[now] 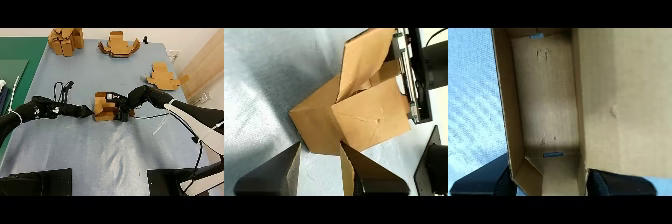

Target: Fold the box.

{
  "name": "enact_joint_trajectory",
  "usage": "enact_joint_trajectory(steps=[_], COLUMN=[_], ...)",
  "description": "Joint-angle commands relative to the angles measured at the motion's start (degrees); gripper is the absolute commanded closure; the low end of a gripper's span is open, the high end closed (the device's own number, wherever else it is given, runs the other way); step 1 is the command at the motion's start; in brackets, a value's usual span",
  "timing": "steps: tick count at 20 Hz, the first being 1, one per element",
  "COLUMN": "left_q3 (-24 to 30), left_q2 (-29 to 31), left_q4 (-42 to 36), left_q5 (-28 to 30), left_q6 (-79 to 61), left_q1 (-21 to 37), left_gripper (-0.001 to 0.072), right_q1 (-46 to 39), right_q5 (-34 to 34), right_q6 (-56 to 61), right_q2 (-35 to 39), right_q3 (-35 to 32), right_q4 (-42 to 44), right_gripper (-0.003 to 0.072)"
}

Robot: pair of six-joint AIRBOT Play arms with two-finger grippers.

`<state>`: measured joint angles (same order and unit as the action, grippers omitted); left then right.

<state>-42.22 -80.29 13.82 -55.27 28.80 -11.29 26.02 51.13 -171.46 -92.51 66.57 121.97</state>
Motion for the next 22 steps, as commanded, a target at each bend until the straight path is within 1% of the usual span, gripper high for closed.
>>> enact_joint_trajectory(steps=[1,6,10,11,12,13,15,17,18,21,22], left_q3=[-0.04,-0.46,-2.16,-2.89,-3.82,-5.18,-8.50,-12.26,-13.79,-17.18,-18.05], left_q2=[-0.07,-0.66,-1.31,-1.38,-1.38,-1.38,-1.38,-1.38,-1.36,-1.38,-1.38], left_q4=[-3.63,-7.04,-6.69,-5.49,-3.21,0.79,11.50,22.82,26.10,28.55,30.82], left_q5=[-0.17,0.59,0.76,1.22,2.12,3.72,5.66,5.22,4.59,1.22,0.09], left_q6=[-3.87,-4.13,-3.54,-1.81,0.52,4.70,18.99,36.00,40.41,45.00,47.34], left_q1=[-0.11,-0.24,-2.25,-3.34,-4.59,-6.12,-8.50,-10.10,-10.75,-12.98,-13.97], left_gripper=[0.0331,0.0330,0.0331,0.0330,0.0330,0.0330,0.0328,0.0329,0.0329,0.0329,0.0329], right_q1=[0.04,0.07,0.07,0.07,0.04,0.04,0.07,0.07,0.07,0.04,0.07], right_q5=[-0.02,-0.02,-0.04,-0.04,-0.04,-0.04,-0.04,-0.04,-0.07,-0.07,-0.07], right_q6=[0.02,0.00,0.00,0.00,0.00,0.00,0.00,0.00,0.00,0.00,0.00], right_q2=[-0.02,-0.02,-0.02,-0.02,-0.02,-0.02,-0.02,-0.02,-0.02,-0.02,-0.02], right_q3=[0.02,0.02,0.02,0.02,0.02,0.02,0.02,0.02,0.02,0.02,0.02], right_q4=[0.00,0.00,-0.02,-0.02,-0.02,-0.02,-0.02,-0.02,-0.02,-0.02,-0.02], right_gripper=[0.0653,0.0653,0.0653,0.0653,0.0653,0.0653,0.0653,0.0653,0.0653,0.0653,0.0653])
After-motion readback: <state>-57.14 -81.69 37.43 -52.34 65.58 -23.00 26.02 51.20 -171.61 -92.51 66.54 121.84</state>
